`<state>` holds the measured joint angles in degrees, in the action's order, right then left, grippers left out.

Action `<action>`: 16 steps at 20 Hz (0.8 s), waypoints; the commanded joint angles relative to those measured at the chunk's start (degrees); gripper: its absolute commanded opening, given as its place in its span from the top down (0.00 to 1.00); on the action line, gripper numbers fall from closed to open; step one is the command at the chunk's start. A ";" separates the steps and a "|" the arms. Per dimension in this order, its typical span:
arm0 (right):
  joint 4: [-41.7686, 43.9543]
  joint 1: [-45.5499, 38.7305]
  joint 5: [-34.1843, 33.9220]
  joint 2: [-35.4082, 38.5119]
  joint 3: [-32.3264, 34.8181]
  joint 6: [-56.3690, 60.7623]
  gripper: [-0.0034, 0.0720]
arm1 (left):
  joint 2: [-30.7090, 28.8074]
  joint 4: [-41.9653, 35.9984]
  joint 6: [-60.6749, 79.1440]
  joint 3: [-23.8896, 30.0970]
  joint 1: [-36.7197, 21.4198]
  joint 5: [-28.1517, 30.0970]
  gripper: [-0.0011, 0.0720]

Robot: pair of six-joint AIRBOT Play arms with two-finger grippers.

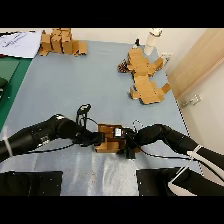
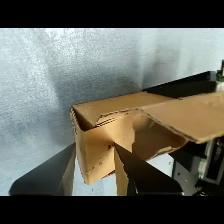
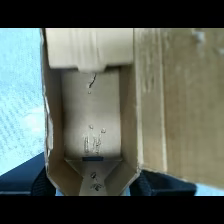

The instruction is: Fold the box.

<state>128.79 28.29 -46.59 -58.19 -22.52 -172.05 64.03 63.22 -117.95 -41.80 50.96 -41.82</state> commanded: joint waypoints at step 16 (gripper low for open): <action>0.00 0.04 0.02 0.04 -0.02 0.00 0.28 | 16.57 18.29 -18.60 -14.29 7.78 -15.10 0.48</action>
